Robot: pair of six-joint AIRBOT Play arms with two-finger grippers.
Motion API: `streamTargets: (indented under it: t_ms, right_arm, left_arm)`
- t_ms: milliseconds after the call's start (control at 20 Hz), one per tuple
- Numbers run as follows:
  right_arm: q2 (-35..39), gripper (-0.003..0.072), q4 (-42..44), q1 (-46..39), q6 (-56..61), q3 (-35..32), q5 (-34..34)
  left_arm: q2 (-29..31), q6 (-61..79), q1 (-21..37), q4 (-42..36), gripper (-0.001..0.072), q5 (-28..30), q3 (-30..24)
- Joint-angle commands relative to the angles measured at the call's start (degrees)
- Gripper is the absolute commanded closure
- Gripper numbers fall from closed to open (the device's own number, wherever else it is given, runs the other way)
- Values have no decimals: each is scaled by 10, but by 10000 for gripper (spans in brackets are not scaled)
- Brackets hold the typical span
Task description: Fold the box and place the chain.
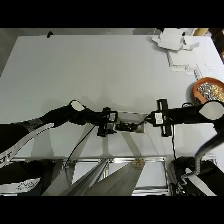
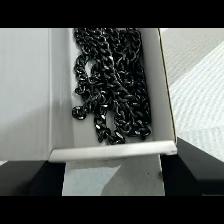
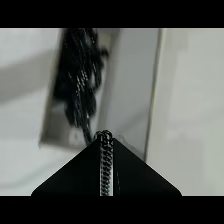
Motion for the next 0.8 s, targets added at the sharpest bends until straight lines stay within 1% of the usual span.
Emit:
streamTargets:
  t_ms: [0, 150, 250, 550, 600, 700, 750]
  right_arm:
    - [10, 672, 82, 76, 3, 0, -32]
    - [9, 672, 89, 134, 3, 0, -98]
    - [2, 672, 89, 157, 3, -1, -129]
    - [-61, 671, 82, 167, 3, -1, -166]
    - [-70, 660, 78, 167, 3, -1, -178]
    - [-70, 561, 52, 167, 3, 0, -202]
    - [-65, 547, 37, 165, 3, 1, -203]
  left_arm:
    - [0, 0, 0, 0, 395, 0, 0]
    - [0, 0, 0, 0, 395, 0, 0]
    - [0, 0, 0, 0, 395, 0, 0]
    - [0, 0, 0, 0, 395, 0, 0]
    - [0, 0, 0, 0, 395, 0, 0]
    - [0, 0, 0, 0, 395, 0, 0]
    - [0, 0, 0, 0, 395, 0, 0]
